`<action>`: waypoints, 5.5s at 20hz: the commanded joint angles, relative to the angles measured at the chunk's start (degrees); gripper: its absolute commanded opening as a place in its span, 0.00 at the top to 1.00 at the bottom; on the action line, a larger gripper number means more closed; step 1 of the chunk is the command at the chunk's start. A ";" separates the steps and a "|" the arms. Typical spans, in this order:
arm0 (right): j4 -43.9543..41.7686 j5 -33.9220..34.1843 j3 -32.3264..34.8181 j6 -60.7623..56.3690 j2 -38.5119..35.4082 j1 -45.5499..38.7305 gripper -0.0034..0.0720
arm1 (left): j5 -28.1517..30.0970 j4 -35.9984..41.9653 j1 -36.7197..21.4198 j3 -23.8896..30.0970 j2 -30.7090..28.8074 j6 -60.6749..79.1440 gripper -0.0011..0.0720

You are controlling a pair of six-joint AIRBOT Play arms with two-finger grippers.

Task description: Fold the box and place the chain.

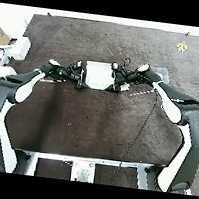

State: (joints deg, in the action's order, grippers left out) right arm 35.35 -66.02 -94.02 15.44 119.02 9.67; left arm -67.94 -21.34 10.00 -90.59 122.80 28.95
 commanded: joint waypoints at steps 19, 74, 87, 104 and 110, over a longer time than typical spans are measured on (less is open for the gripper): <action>22.32 -0.26 -0.02 -22.27 -7.61 -0.24 0.05 | 0.00 0.02 -0.07 -0.07 0.00 0.02 0.59; 18.43 5.40 5.57 -7.69 -14.32 -1.25 0.15 | 0.00 0.42 -0.04 -0.07 0.00 0.02 0.59; 11.32 2.99 5.75 -11.45 -11.34 -0.48 0.40 | 0.00 0.57 -0.07 -0.07 0.00 0.00 0.59; 8.55 8.68 5.81 -10.95 -9.25 4.22 0.43 | 0.02 0.74 -0.07 -0.07 0.00 0.02 0.59; 10.01 8.66 5.81 -10.40 -9.25 4.20 0.04 | 0.02 0.76 -0.04 -0.07 0.00 0.02 0.59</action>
State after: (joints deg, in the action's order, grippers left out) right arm 44.69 -57.71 -88.23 4.51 109.75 13.82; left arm -67.96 -20.62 9.98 -90.59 122.80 29.02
